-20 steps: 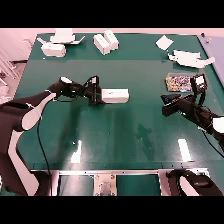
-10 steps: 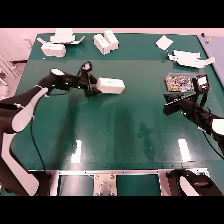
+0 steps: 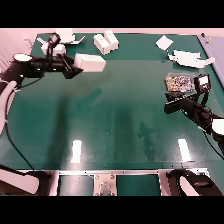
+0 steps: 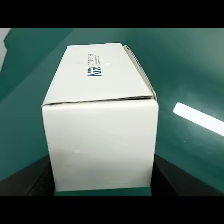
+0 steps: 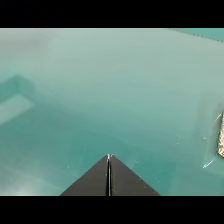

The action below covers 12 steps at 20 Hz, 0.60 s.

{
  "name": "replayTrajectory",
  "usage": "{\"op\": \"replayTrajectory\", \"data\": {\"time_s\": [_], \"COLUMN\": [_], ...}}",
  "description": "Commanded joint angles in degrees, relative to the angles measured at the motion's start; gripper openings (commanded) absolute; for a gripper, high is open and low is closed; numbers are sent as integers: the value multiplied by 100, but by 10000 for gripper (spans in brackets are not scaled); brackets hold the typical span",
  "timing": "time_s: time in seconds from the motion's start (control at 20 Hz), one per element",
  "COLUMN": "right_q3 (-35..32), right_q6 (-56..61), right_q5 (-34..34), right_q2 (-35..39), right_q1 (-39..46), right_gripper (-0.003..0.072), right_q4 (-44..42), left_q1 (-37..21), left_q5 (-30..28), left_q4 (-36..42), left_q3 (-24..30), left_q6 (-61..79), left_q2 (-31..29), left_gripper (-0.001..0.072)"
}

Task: Fold the box and place the chain.

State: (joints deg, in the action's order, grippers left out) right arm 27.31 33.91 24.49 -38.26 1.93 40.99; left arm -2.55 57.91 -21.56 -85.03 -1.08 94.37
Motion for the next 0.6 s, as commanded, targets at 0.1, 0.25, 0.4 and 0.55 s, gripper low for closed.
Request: {"op": "replayTrajectory", "data": {"time_s": [0.1,0.25,0.4,0.55], "right_q3": [0,0,-2,-2], "right_q6": [22,20,20,20], "right_q5": [-9,-9,-9,-7], "right_q2": [4,4,4,4], "right_q1": [0,0,0,0], "right_gripper": [16,16,16,16], "right_q4": [-55,-264,-264,-264], "left_q1": [-138,-138,-138,-138], "left_q5": [-1617,-3220,-4236,-5351], "left_q4": [-170,-190,-199,-166], "left_q3": [994,2175,3073,3644], "left_q6": [-671,-750,-636,-645], "left_q2": [-1224,-1963,-2135,-2138], "left_gripper": [17,18,20,20]}}
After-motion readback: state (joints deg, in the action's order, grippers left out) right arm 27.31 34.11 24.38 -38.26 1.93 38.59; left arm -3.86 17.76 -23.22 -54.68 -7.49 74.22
